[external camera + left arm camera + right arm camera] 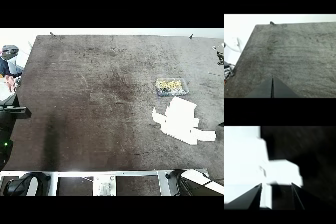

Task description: Fold the box and place the chain.

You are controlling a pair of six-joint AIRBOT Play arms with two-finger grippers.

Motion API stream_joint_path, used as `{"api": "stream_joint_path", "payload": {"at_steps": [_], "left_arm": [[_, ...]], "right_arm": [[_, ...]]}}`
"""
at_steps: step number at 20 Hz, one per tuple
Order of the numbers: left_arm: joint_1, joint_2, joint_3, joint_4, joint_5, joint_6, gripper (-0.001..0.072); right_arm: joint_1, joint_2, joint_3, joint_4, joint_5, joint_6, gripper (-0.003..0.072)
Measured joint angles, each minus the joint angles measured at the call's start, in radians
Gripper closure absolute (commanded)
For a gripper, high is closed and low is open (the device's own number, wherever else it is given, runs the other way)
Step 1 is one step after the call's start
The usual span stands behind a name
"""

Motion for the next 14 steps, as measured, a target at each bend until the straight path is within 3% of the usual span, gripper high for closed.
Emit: {"api": "stream_joint_path", "payload": {"at_steps": [7, 13, 14], "left_arm": [[0.000, 0.000, 0.000, 0.000, 0.000, 0.000, 0.0698], [0.000, 0.000, 0.000, 0.000, 0.000, 0.000, 0.0698], [0.000, 0.000, 0.000, 0.000, 0.000, 0.000, 0.0698]], "right_arm": [[-0.018, -0.172, 0.023, -0.062, -0.003, -0.080, 0.0288], [0.007, -0.326, 0.024, 0.056, 0.037, -0.207, 0.0290], [0.018, -0.354, 0.024, 0.067, 0.054, -0.227, 0.0405]]}}
